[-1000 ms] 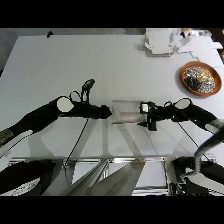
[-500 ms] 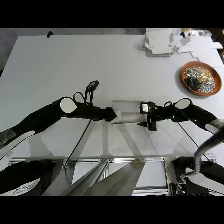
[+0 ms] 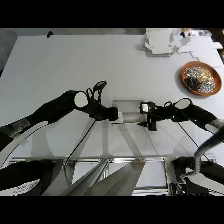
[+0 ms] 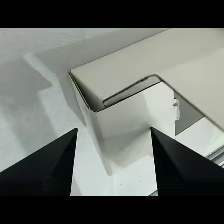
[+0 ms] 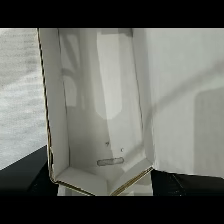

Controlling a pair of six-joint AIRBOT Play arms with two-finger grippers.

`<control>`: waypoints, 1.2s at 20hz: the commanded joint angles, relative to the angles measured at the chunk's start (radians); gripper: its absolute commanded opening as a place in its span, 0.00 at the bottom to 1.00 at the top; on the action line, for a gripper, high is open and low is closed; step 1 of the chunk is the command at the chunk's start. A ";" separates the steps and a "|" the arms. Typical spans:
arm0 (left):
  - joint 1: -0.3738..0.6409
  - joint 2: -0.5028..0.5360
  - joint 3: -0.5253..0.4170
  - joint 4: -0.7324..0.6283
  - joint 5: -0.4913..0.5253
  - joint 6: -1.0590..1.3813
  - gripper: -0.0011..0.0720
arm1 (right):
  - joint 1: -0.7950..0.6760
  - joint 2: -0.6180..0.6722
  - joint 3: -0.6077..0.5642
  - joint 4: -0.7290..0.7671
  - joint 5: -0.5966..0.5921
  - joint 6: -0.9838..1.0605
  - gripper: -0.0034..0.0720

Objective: Fold the box and place the chain.

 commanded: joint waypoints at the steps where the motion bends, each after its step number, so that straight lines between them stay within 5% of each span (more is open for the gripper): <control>1: -0.022 -0.038 0.062 0.065 -0.063 -0.100 0.71 | 0.000 0.000 0.000 0.000 0.000 0.000 0.62; 8: -0.050 -0.072 0.102 0.116 -0.081 -0.235 0.71 | 0.000 0.000 0.000 0.000 0.000 0.000 0.62; 15: -0.090 -0.194 0.288 0.291 -0.294 -0.435 0.71 | 0.000 0.000 0.000 0.000 0.000 0.000 0.62; 24: -0.147 -0.259 0.366 0.429 -0.316 -0.669 0.67 | 0.000 0.000 0.000 0.000 0.000 0.000 0.62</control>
